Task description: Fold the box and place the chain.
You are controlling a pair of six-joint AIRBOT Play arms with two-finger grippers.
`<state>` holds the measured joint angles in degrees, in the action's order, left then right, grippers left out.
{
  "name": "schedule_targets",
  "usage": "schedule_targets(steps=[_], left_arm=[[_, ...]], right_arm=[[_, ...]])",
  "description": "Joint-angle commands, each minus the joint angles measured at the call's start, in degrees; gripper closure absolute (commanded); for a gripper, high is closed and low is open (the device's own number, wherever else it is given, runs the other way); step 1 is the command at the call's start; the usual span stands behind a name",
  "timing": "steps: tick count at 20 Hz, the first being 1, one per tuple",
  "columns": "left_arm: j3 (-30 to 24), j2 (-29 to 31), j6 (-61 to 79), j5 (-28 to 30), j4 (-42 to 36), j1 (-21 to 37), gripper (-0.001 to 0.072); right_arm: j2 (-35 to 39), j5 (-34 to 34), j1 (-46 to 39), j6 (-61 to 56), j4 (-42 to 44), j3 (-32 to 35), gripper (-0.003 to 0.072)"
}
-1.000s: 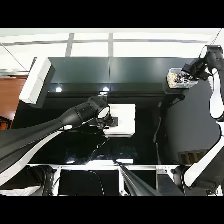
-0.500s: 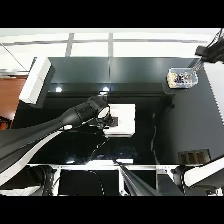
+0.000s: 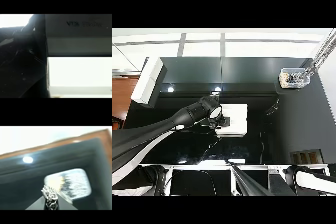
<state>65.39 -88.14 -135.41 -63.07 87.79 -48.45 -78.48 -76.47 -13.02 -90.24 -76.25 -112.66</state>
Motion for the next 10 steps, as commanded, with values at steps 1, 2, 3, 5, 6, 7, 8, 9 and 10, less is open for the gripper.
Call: schedule_targets(steps=[1, 2, 3, 5, 6, 7, 8, 9, 10], left_arm=[[0.02, 0.02, 0.00, -0.02, 0.00, 0.02, 0.0684], [0.02, 0.02, 0.00, 0.00, -0.02, 0.02, 0.0684], [0.02, 0.02, 0.00, 0.00, -0.02, 0.02, 0.0684], [0.02, 0.02, 0.00, 0.00, -0.28, 0.02, 0.0684], [0.02, 0.02, 0.00, 0.00, -0.28, 0.02, 0.0684], [0.02, 0.02, 0.00, 0.00, -0.28, 0.02, 0.0684], [0.02, 0.02, 0.00, 0.00, -0.26, 0.02, 0.0684], [0.02, 0.02, 0.00, -0.02, -0.26, 0.02, 0.0684], [0.02, 0.02, 0.00, -0.02, -0.28, 0.02, 0.0684]], right_arm=[[7.85, -2.01, -0.04, 2.91, 12.33, 3.37, 0.0669], [9.44, -3.80, 0.00, 3.96, 14.64, 3.87, 0.0669], [11.17, -4.59, 0.42, 5.55, 16.63, 4.98, 0.0669], [15.61, -4.48, 1.84, 9.03, 20.72, 10.05, 0.0669], [18.10, -4.68, 2.75, 10.34, 22.36, 13.29, 0.0669], [20.17, -5.73, 3.69, 11.39, 23.30, 16.13, 0.0669], [22.01, -7.52, 4.76, 12.76, 24.41, 19.12, 0.0669], [23.39, -8.87, 5.79, 12.94, 25.70, 21.66, 0.0669], [24.55, -10.36, 7.10, 13.60, 27.87, 24.11, 0.0669]])
